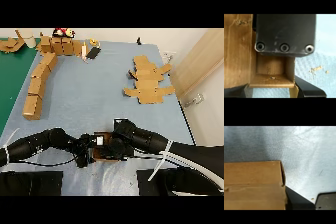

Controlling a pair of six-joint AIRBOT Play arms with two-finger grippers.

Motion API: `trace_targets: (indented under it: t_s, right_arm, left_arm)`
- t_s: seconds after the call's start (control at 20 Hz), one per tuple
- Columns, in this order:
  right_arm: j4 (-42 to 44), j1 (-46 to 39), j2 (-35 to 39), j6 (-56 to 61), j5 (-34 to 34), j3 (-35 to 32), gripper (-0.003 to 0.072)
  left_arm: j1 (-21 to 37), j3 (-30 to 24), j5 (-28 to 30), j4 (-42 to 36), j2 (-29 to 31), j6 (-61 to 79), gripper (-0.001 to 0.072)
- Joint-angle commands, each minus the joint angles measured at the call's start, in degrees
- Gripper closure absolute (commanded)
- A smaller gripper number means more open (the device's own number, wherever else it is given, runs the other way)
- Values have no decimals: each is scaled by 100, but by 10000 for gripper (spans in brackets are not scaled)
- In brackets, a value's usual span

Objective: Fold the box.

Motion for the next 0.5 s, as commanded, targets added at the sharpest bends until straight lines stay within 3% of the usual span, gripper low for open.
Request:
trace_targets:
  t_s: [0.0, 0.1, 0.25, 0.4, 0.45]
  right_arm:
    - [-216, 15, -83, 131, -422, 70, 366]
    - [-262, 20, -83, 129, -496, 70, 472]
    - [-361, 22, -83, 125, -498, 70, 537]
    - [-363, 22, -83, 111, -485, 70, 679]
    - [-358, 22, -83, 66, -492, 70, 679]
  left_arm:
    - [-2, 4, 2, 0, -2, 0, 341]
    - [-2, 4, 2, 0, -4, 0, 341]
    - [-2, 4, 2, 0, -2, 0, 341]
    - [-2, 4, 2, 0, -4, 0, 341]
    - [-2, 4, 2, 0, -2, 0, 341]
